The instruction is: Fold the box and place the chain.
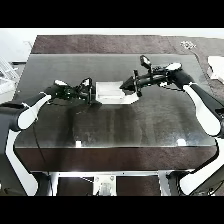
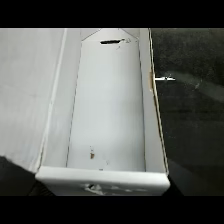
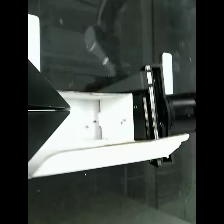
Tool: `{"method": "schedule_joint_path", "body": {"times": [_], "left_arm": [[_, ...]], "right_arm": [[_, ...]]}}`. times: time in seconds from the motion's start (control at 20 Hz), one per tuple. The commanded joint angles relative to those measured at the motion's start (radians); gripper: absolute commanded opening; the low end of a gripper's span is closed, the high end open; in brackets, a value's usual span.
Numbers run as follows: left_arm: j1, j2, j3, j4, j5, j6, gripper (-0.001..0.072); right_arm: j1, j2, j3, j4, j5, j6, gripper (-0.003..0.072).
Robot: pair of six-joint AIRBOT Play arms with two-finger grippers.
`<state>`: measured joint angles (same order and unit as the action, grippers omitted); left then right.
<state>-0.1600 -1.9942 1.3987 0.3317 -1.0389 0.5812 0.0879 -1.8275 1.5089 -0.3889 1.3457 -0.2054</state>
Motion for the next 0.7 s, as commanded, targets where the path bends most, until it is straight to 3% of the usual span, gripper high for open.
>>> {"method": "schedule_joint_path", "body": {"times": [0.0,0.35,0.65], "left_arm": [[0.001,0.000,0.000,0.001,-0.003,-0.005,0.0490],[0.001,0.000,0.000,0.001,-0.021,-0.005,0.0491],[0.001,0.000,0.000,0.001,-0.027,-0.005,0.0491]], "right_arm": [[0.032,-0.034,0.011,0.011,-0.155,0.004,0.0014],[0.021,-0.102,0.051,-0.096,-0.330,0.041,0.0013],[0.025,-0.142,0.053,-0.135,-0.367,0.050,0.0013]]}}
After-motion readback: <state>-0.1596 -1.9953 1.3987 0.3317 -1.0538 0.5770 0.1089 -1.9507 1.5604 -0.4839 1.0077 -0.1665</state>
